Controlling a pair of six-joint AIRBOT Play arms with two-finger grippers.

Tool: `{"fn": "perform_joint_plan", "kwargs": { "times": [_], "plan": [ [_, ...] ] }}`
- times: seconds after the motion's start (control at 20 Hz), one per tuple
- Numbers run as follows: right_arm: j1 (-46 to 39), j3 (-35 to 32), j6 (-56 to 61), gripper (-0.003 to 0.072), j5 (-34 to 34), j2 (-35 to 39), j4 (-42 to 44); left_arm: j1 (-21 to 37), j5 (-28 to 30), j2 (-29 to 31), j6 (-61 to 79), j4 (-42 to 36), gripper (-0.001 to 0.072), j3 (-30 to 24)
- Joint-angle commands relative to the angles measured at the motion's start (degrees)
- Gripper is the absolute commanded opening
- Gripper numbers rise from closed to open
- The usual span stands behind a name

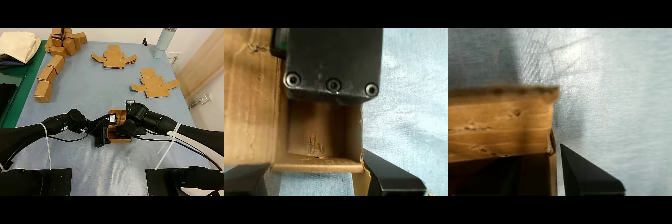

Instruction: Fold the box.

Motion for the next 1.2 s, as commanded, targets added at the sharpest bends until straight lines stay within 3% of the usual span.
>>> {"fn": "perform_joint_plan", "kwargs": {
  "times": [0.0, 0.2, 0.3, 0.35, 0.4, 0.55, 0.6, 0.65, 0.7, 1.15],
  "plan": [
    [0.0, 0.0, -0.2, 0.0378, -0.5, 0.0, -0.1, 0.0, 0.0, 0.0, 0.1, 0.0, 0.0448, 0.1],
    [0.0, 0.0, -0.1, 0.0355, -0.5, -0.4, -0.1, 0.0, 0.0, 0.0, 0.1, 0.0, 0.0447, 0.1],
    [0.0, 0.0, -0.2, 0.0218, -0.5, -1.3, -0.1, 0.0, 0.0, 0.0, 0.1, 0.0, 0.0448, 0.1],
    [0.0, 0.0, -0.2, 0.0018, -0.5, -1.7, 0.0, 0.0, 0.0, 0.0, 0.1, 0.0, 0.0447, 0.1],
    [0.0, 0.0, -0.5, 0.0005, -0.5, -2.1, 0.2, 0.0, 0.0, 0.0, 0.1, 0.0, 0.0447, 0.1],
    [0.1, 0.0, -1.1, 0.0006, -0.5, -2.1, 0.1, 0.0, 0.0, 0.0, 0.1, 0.0, 0.0447, 0.1],
    [0.0, 0.0, -1.1, 0.0054, -0.5, -2.1, 0.1, 0.0, 0.0, 0.0, 0.1, 0.0, 0.0447, 0.1],
    [0.0, 0.0, -1.1, 0.0316, -0.5, -2.0, 0.1, 0.0, 0.0, 0.0, 0.1, 0.0, 0.0448, 0.1],
    [0.0, 0.0, -1.1, 0.0360, -0.5, -2.0, 0.2, 0.0, 0.0, 0.0, 0.1, 0.0, 0.0448, 0.1],
    [0.0, 0.0, -1.1, 0.0368, -3.5, 5.2, 0.5, 0.0, 0.0, 0.0, 0.1, 0.0, 0.0448, 0.1]
  ]
}}
